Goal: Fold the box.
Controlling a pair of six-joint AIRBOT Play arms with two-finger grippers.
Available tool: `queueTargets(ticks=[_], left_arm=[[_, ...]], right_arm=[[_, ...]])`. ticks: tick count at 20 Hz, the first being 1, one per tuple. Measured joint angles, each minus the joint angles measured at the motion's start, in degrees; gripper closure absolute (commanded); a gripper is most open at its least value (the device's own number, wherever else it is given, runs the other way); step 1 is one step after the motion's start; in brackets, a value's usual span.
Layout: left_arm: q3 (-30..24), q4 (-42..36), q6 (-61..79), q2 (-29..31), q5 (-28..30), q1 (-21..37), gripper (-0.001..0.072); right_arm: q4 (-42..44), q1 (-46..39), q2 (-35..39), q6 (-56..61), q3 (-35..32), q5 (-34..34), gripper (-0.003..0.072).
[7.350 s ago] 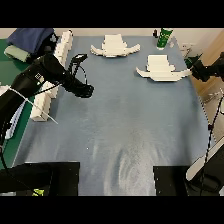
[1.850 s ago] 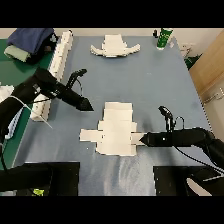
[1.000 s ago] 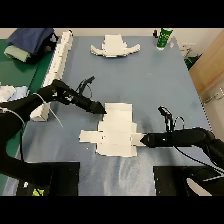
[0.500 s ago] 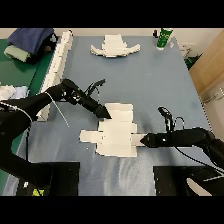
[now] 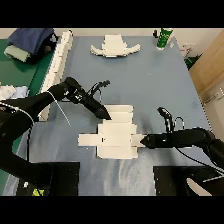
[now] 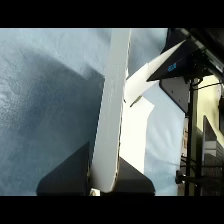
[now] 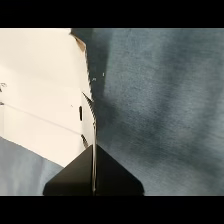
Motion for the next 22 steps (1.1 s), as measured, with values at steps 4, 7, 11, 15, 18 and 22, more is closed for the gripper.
queueTargets(ticks=[4, 7, 11, 15, 18, 22], left_arm=[[0.1, 1.4, 0.4, 0.0, -1.3, -0.1, 0.0613], [0.1, 1.7, 0.5, 0.0, -1.6, -0.1, 0.0623], [0.1, 1.7, 1.3, 0.0, -1.6, -0.1, 0.0695], [0.1, 0.7, 3.0, 0.0, -0.8, -0.1, 0.0696], [0.5, 0.7, 5.7, 0.7, -0.8, -0.1, 0.0696], [0.7, 0.6, 8.8, 3.7, -0.9, -0.1, 0.0699]], right_arm=[[-0.3, 0.0, 0.0, -0.2, 0.0, 0.0, 0.0684], [-0.4, 0.0, 0.0, -0.3, 0.0, 0.0, 0.0684], [-0.5, 0.0, 0.0, -0.3, 0.0, 0.0, 0.0683], [-1.7, 0.1, 0.0, -0.3, 0.3, 0.1, 0.0338], [-8.8, -0.1, 0.0, 0.9, 1.8, 1.4, 0.0338], [-24.8, -0.2, 0.0, 11.8, 6.1, 3.0, 0.0338]])
